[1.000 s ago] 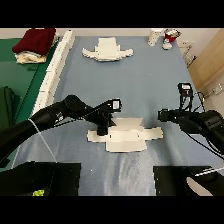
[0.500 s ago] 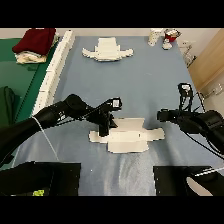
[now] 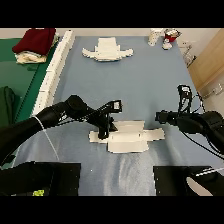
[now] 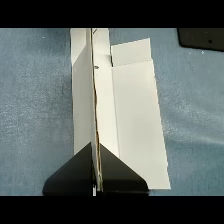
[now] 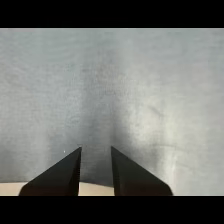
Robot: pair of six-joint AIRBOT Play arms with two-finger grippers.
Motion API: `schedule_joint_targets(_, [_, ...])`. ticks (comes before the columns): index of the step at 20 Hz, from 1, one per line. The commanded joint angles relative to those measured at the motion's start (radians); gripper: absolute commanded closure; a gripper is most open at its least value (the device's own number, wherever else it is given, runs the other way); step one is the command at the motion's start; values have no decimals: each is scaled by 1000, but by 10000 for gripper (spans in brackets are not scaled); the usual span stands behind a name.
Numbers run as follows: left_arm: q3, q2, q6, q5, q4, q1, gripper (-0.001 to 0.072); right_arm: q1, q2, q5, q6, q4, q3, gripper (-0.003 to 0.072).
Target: Fold the box.
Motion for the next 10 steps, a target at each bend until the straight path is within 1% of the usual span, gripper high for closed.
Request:
schedule_joint_targets(1, [6,2,2,0,7,2,697,0,2,-70,-4,42,1,405])
schedule_joint_targets(4, [26,1,1,0,8,2,698,0,2,-94,-11,42,1,405])
schedule_joint_targets(10, [37,0,2,4,8,2,697,0,2,-92,-11,43,1,405])
